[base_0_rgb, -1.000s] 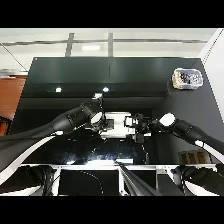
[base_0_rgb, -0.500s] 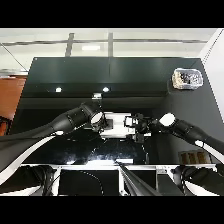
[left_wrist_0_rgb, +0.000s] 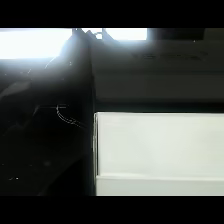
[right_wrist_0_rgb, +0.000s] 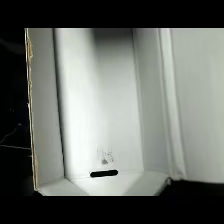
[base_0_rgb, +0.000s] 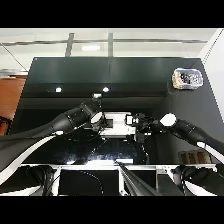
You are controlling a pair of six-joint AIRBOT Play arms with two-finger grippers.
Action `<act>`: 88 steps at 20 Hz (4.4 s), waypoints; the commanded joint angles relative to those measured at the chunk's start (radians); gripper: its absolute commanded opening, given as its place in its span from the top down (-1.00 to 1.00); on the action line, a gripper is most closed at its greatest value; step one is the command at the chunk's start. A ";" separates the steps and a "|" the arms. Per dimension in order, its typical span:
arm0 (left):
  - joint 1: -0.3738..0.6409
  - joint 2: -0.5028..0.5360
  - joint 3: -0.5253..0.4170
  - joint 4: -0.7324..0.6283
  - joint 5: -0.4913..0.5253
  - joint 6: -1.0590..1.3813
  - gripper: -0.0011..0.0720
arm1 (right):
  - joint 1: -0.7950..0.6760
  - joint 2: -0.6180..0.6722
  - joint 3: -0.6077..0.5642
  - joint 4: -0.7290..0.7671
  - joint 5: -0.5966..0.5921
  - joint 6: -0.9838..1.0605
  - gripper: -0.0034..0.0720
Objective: Fold the box and place the chain.
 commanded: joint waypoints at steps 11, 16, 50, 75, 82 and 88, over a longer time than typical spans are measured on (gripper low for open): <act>0.010 0.000 0.008 -0.001 -0.048 0.040 0.88 | 0.000 0.132 0.001 -0.175 0.069 0.068 -0.92; 0.010 0.000 0.008 -0.001 -0.058 0.040 0.88 | 0.001 0.088 0.001 -0.080 0.068 0.020 0.06; 0.010 0.000 0.008 0.000 -0.052 0.040 0.88 | -0.277 0.195 0.111 -0.264 0.284 1.023 0.79; 0.010 0.000 0.008 0.000 -0.050 0.040 0.88 | -0.365 -0.039 0.038 0.103 0.549 1.187 -0.70; 0.010 0.000 0.008 0.000 -0.050 0.040 0.88 | -0.237 -0.035 0.078 0.116 0.496 1.221 -0.67; 0.010 0.000 0.008 0.000 -0.050 0.040 0.88 | -0.072 -0.035 0.125 0.037 0.278 1.408 -0.43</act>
